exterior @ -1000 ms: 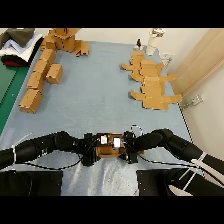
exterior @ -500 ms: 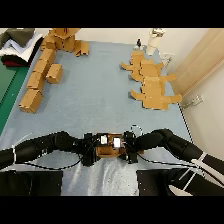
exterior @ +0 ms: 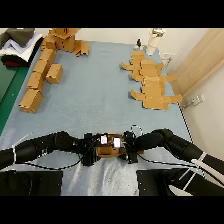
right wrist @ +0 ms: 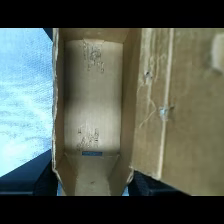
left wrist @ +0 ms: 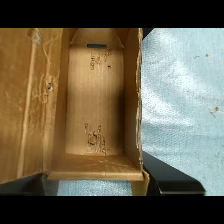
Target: Fold the box.
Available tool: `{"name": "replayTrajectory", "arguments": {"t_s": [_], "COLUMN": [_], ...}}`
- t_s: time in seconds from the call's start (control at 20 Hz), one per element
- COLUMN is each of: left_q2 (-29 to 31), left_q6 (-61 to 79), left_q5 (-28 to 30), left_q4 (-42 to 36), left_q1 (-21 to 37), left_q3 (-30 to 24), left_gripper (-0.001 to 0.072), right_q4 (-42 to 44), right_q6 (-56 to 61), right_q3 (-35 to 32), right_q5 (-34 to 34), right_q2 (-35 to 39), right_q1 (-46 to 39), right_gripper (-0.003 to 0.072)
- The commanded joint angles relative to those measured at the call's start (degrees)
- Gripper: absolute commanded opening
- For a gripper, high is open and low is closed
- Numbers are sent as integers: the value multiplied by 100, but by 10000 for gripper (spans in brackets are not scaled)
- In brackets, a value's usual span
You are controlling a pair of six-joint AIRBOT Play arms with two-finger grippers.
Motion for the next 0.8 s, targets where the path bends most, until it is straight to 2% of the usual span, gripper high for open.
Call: {"name": "replayTrajectory", "arguments": {"t_s": [0.0,0.05,0.1,0.15,0.25,0.35,0.45,0.55,0.65,0.75], "left_q2": [-2,-2,-2,-2,-2,-2,-2,-2,-2,-2], "left_q6": [2,2,2,2,2,2,2,2,2,2], "left_q5": [0,0,0,0,0,0,0,0,0,0], "left_q4": [4,4,4,4,4,2,2,4,4,4], "left_q1": [-4,-4,-4,-4,-4,-4,-4,-4,-4,-4], "left_q3": [-2,-2,-2,-2,-2,0,-2,-2,-2,0], "left_gripper": [411,411,411,411,411,410,411,411,411,411], "right_q4": [-13,-11,7,37,-111,-935,-1600,-1676,-1241,-671], "right_q6": [2,0,0,24,535,1794,2706,3202,3880,4916], "right_q3": [-2,-2,4,35,153,214,295,404,466,470], "right_q5": [2,4,-2,-81,-197,-295,-1045,-2262,-3300,-3759], "right_q2": [0,0,7,55,260,584,953,1368,1781,2170], "right_q1": [4,4,4,4,0,-13,-13,-11,-11,-11], "right_gripper": [525,525,575,720,720,720,720,720,716,716]}}
